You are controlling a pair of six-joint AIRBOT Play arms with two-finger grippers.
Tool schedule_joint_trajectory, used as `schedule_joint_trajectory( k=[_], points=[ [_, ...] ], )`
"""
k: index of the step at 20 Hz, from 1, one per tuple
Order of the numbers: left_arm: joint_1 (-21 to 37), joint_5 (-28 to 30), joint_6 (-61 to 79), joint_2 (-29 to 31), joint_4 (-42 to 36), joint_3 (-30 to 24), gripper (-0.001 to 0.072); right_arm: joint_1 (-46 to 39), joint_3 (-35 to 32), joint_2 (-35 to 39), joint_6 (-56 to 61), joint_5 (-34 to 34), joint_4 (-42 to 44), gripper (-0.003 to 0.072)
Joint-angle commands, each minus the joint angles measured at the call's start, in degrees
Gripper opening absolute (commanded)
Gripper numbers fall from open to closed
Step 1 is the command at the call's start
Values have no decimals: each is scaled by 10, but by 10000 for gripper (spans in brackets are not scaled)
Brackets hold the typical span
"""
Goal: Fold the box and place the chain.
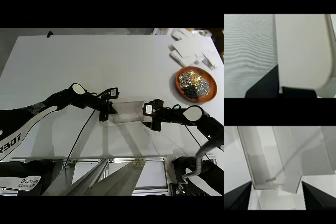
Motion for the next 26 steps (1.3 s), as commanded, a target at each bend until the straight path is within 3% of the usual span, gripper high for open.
schedule_joint_trajectory(
  k=[1,20,26],
  points=[
    [0,0,0,0,0,0,14,-26,1,-13,-68,10,55,695],
    [0,0,0,0,0,0,14,-52,30,-167,-176,111,142,689],
    [0,0,0,0,0,0,14,-37,30,-191,-179,103,142,630]
  ],
)
